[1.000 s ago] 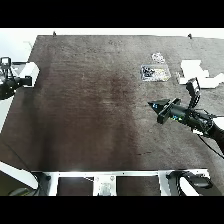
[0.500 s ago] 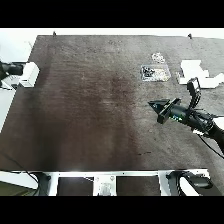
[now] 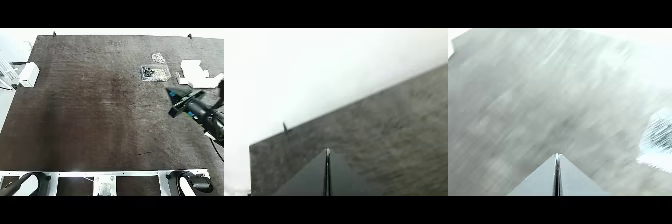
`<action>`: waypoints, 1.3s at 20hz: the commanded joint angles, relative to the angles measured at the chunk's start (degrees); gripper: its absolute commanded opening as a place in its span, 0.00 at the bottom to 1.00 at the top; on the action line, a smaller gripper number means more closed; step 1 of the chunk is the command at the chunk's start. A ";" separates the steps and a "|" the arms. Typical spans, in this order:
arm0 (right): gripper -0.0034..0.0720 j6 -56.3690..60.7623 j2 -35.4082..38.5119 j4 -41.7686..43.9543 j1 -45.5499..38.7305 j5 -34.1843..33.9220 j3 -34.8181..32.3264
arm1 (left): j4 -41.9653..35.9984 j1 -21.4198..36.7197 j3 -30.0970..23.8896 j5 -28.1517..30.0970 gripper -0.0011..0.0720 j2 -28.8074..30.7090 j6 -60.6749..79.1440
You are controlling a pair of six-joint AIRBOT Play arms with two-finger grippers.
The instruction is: Fold the box and place the chain.
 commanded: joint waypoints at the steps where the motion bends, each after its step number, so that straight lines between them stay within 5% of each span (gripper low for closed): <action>1: 0.05 0.02 5.90 -0.74 0.02 -6.67 -0.28 | -5.73 -0.02 -12.00 -0.92 0.03 14.14 -0.59; 8: 0.05 3.10 8.66 -1.01 0.02 -6.40 -4.66 | -8.92 -0.02 -49.79 1.38 0.03 37.73 1.90; 11: 0.05 4.52 8.85 -1.01 0.04 -6.45 -8.63 | -9.88 -0.02 -58.90 0.61 0.03 42.12 1.92; 17: 0.05 4.50 8.85 -4.66 0.04 -6.60 -14.91 | -11.39 -1.57 -64.57 0.48 0.03 42.25 1.90; 26: 0.05 4.50 8.85 -4.66 0.04 -6.64 -15.87 | -12.59 -21.29 -64.57 3.74 0.04 42.25 1.86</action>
